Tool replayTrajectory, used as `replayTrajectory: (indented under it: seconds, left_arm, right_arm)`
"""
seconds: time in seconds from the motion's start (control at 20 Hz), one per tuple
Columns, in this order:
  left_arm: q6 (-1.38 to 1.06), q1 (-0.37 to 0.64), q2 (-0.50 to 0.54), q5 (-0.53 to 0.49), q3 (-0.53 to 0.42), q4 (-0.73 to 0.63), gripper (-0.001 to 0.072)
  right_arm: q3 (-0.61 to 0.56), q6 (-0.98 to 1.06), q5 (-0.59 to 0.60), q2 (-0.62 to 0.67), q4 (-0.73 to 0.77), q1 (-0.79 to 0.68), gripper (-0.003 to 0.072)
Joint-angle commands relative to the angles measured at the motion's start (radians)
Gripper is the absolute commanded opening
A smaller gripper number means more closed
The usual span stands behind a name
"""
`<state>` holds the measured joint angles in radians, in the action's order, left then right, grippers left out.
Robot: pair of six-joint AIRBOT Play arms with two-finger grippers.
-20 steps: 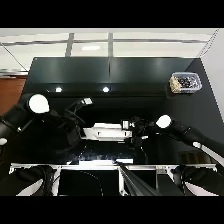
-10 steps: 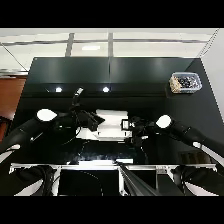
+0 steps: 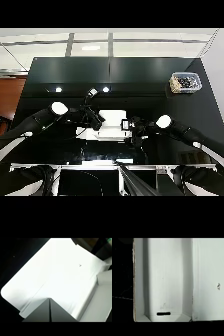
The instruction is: Fold the box and place the chain.
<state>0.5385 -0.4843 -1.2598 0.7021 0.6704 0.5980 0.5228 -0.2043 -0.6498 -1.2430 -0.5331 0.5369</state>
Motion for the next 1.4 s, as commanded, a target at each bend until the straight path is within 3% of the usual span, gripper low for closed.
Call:
replayTrajectory:
  seconds: [0.0, 0.2, 0.3, 0.35, 0.55, 0.6, 0.65, 0.7, 0.8, 1.05, 1.35]
  left_arm:
    - [0.023, -0.02, -0.014, 0.039, 0.013, 0.092, 0.0027]
    - [0.022, -0.019, -0.015, 0.095, 0.045, 0.211, 0.0031]
    - [0.023, -0.013, -0.007, 0.138, 0.089, 0.29, 0.0117]
    - [0.023, -0.002, 0.009, 0.156, 0.114, 0.336, 0.0118]
    - [0.032, 0.101, 0.164, 0.233, 0.166, 0.486, 0.023]
    - [0.002, 0.114, 0.201, 0.291, 0.162, 0.523, 0.0429]
    - [-0.035, 0.115, 0.23, 0.351, 0.146, 0.565, 0.0681]
    - [-0.05, 0.114, 0.243, 0.385, 0.119, 0.585, 0.0714]
    - [-0.142, 0.114, 0.238, 0.397, 0.053, 0.579, 0.0714]
    - [-0.38, 0.109, 0.203, 0.231, -0.093, 0.348, 0.071]
    - [-0.431, 0.036, 0.13, 0.187, -0.105, 0.256, 0.0706]
  right_arm:
    - [0.0, 0.002, 0.0, -0.001, 0.0, 0.001, 0.0487]
    - [0.0, 0.002, 0.0, -0.001, 0.0, 0.001, 0.0487]
    - [0.0, 0.002, 0.0, -0.001, 0.0, 0.001, 0.0487]
    - [0.0, 0.002, 0.0, -0.001, 0.0, 0.001, 0.0487]
    - [0.0, 0.002, 0.0, -0.001, 0.0, 0.001, 0.0487]
    - [0.0, 0.002, 0.0, -0.001, 0.0, 0.001, 0.0487]
    - [0.0, 0.002, 0.0, -0.001, 0.0, 0.001, 0.0487]
    - [0.0, 0.002, 0.0, -0.001, 0.0, 0.001, 0.0487]
    - [0.0, 0.002, 0.0, -0.001, 0.0, 0.001, 0.0487]
    - [0.0, 0.002, 0.0, -0.001, 0.0, 0.001, 0.0487]
    - [0.0, 0.002, 0.0, -0.001, 0.0, 0.001, 0.0487]
